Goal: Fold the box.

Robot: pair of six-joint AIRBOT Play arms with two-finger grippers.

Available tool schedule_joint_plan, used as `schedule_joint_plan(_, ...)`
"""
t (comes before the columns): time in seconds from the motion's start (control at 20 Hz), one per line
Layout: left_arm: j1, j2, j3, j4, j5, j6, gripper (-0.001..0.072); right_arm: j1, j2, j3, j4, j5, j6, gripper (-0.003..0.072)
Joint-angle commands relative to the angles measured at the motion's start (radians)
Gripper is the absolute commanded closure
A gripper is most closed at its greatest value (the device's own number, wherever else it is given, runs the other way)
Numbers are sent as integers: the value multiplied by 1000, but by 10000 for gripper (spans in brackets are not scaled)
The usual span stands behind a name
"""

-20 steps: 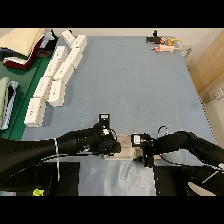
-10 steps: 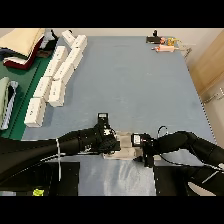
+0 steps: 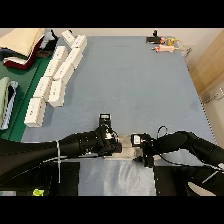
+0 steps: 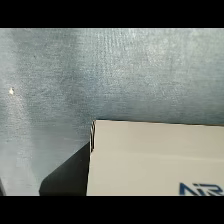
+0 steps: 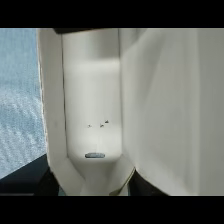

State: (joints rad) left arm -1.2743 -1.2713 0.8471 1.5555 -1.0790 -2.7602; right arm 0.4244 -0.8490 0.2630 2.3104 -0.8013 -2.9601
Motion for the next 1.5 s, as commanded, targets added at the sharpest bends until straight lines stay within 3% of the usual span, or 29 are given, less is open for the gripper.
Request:
schedule_joint_plan(0.0, -4, 0, 8, -7, -15, 11, 391, -1, 1, 0, 0, -1, 1, 175)
schedule_joint_plan(0.05, -3, 1, 16, -6, -30, 14, 139, -1, 1, 0, 1, -1, 1, 175)
schedule_joint_plan(0.1, -2, 1, 30, -4, -55, 14, 110, -1, 1, 0, 1, -1, 1, 175)
schedule_joint_plan(0.5, -4, 1, 179, 59, -250, 31, 111, -1, 1, 0, 1, -1, 1, 175)
schedule_joint_plan(0.7, -4, 1, 295, 57, -417, 30, 112, -1, 1, 0, 1, -1, 1, 175)
schedule_joint_plan(0.75, -4, 1, 320, 57, -396, 29, 112, 0, 1, 0, 0, -1, 1, 176)
schedule_joint_plan(0.8, -4, 1, 337, 53, -355, 30, 190, -1, 1, 0, 0, -1, 1, 176)
schedule_joint_plan(0.85, -4, 1, 351, 35, -331, 83, 572, -1, 1, 0, 1, -1, 1, 175)
schedule_joint_plan(0.9, -4, 1, 361, 27, -334, 192, 694, -1, 1, 0, 1, -1, 1, 175)
schedule_joint_plan(1.15, 5, 74, 356, 22, -572, 434, 695, -1, 0, 0, 1, -1, 1, 175)
schedule_joint_plan(1.3, 11, 244, 271, 40, -514, 534, 695, -1, 0, 0, 0, -1, 1, 175)
schedule_joint_plan(1.45, 109, 505, 63, -6, -410, 628, 696, -1, 1, 0, 0, -1, 1, 175)
